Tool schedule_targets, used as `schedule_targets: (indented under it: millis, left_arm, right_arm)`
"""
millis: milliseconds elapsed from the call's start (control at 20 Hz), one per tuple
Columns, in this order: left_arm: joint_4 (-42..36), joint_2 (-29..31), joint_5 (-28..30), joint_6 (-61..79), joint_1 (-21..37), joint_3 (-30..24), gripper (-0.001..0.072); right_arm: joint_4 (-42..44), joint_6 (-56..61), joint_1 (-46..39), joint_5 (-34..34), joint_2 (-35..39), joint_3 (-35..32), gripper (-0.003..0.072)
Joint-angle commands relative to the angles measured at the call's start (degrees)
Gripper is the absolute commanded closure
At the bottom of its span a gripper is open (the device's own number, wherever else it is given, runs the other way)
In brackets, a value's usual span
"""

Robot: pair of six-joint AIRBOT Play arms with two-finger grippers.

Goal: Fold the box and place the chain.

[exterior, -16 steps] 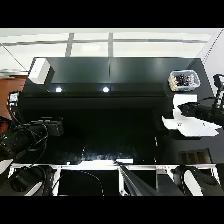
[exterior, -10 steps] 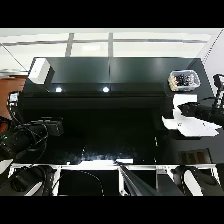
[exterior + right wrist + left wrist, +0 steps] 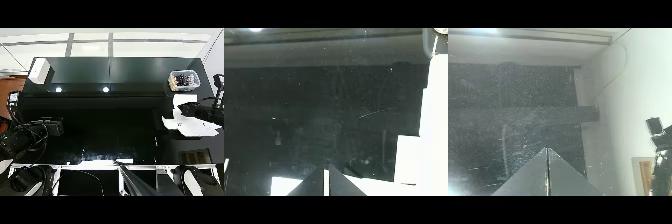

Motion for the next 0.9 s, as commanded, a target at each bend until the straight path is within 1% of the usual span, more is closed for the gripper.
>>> schedule_targets:
  millis: [0, 50, 100, 200, 250, 300, 350, 400, 500, 550, 600, 650, 750, 800, 850]
  left_arm:
    - [0.07, 0.02, 1.55, 0.02, -0.04, -0.02, 0.0679]
    - [0.68, -0.13, 5.90, 0.04, -0.02, -0.22, 0.0679]
    - [2.97, -0.57, 11.74, 0.07, -0.02, -0.50, 0.0679]
    - [8.98, -2.80, 27.04, 0.76, 0.07, -2.32, 0.0677]
    - [13.62, -5.29, 34.49, 1.36, 0.48, -3.23, 0.0656]
    - [16.37, -8.52, 38.91, 1.36, 1.49, -3.39, 0.0493]
    - [16.39, -12.70, 41.72, 1.05, 3.02, -3.19, 0.0201]
    - [15.30, -16.76, 42.16, -0.17, 4.59, -2.49, 0.0001]
    - [11.61, -24.70, 40.57, -0.68, 7.67, 0.68, 0.0004]
    - [10.49, -27.58, 39.15, -0.66, 8.79, 2.86, 0.0004]
    - [10.49, -30.25, 36.06, -0.66, 9.62, 5.79, 0.0005]
    - [10.49, -32.48, 31.47, -0.61, 10.32, 8.96, 0.0006]
    - [10.23, -36.68, 18.45, -0.61, 11.91, 16.02, 0.0023]
    - [10.01, -38.21, 13.51, -0.61, 12.79, 18.86, 0.0028]
    - [9.70, -39.32, 11.26, -0.15, 13.66, 20.98, 0.0028]
  right_arm:
    - [0.33, 0.02, 0.00, -1.25, 0.04, 0.00, 0.0652]
    - [1.29, 0.02, 0.00, -2.51, 0.04, 0.00, 0.0651]
    - [2.32, -0.11, 0.00, -3.23, 0.04, 0.00, 0.0651]
    - [2.58, 0.04, 0.00, -6.34, 0.04, 0.00, 0.0646]
    - [2.49, 0.07, 0.00, -7.56, 0.04, 0.00, 0.0365]
    - [2.54, 0.76, 0.00, -8.48, 0.04, 0.00, 0.0047]
    - [2.58, 1.53, 0.00, -8.94, 0.02, 0.00, -0.0025]
    - [2.47, 1.51, 0.00, -8.96, 0.02, 0.00, -0.0026]
    - [0.96, 2.97, -0.15, -10.84, 0.00, 0.15, -0.0026]
    - [-3.43, 8.24, -0.57, -13.16, -0.15, 0.90, -0.0025]
    - [-10.60, 14.40, -1.60, -14.67, -0.74, 2.60, -0.0025]
    - [-17.70, 18.49, -3.06, -14.62, -1.88, 5.05, -0.0025]
    - [-31.17, 23.23, -7.58, -11.78, -5.79, 11.26, -0.0025]
    - [-36.87, 25.88, -10.36, -10.64, -7.87, 13.64, -0.0025]
    - [-41.22, 30.88, -13.88, -10.73, -10.05, 15.32, -0.0025]
